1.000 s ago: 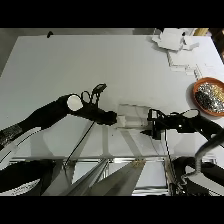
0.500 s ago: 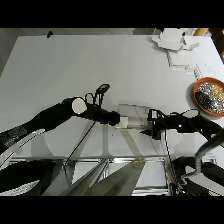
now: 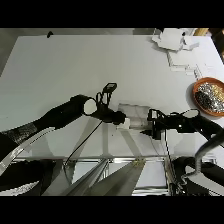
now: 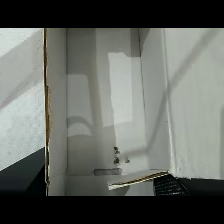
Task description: Fold the box and place the chain.
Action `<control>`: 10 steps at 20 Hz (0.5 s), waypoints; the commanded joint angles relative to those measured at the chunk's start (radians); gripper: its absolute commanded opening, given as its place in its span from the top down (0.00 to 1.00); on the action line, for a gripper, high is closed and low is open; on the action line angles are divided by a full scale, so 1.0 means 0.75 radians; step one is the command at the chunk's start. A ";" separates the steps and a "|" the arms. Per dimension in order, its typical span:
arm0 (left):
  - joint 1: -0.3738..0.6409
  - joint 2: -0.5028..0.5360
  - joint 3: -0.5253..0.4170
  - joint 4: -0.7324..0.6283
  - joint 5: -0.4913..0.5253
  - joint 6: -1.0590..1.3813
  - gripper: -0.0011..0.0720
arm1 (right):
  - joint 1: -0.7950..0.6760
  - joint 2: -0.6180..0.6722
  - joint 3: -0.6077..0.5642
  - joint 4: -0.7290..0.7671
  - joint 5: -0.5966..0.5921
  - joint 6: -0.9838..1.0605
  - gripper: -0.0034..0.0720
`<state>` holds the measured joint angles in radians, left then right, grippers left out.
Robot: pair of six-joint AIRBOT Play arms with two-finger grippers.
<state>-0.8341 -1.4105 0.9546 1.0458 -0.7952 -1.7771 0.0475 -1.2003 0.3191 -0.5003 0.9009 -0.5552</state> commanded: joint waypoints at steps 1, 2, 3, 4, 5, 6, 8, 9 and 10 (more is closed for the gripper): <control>-0.021 -0.021 0.036 0.159 -0.087 -0.191 0.58 | 0.001 -0.001 -0.001 0.001 0.000 0.001 0.34; -0.024 -0.021 0.040 0.178 -0.105 -0.225 0.58 | 0.001 -0.001 -0.001 0.001 0.001 0.001 0.34; -0.031 -0.021 0.046 0.192 -0.120 -0.246 0.58 | 0.001 -0.001 -0.001 0.001 0.001 0.001 0.34; -0.036 -0.021 0.051 0.193 -0.124 -0.250 0.58 | 0.001 -0.001 -0.001 0.001 0.001 0.001 0.34; -0.036 -0.021 0.058 0.193 -0.125 -0.257 0.58 | 0.001 -0.001 -0.001 0.001 0.001 0.001 0.34; -0.035 -0.021 0.067 0.193 -0.129 -0.279 0.58 | 0.001 -0.001 -0.001 0.001 0.000 0.001 0.34; -0.026 -0.021 0.075 0.192 -0.133 -0.296 0.58 | 0.001 -0.001 -0.001 0.001 0.001 0.001 0.34; -0.021 -0.021 0.075 0.193 -0.137 -0.306 0.58 | 0.001 -0.001 -0.001 0.001 0.001 0.001 0.34; -0.017 -0.021 0.075 0.192 -0.139 -0.314 0.58 | 0.001 -0.001 -0.001 0.001 0.001 0.001 0.34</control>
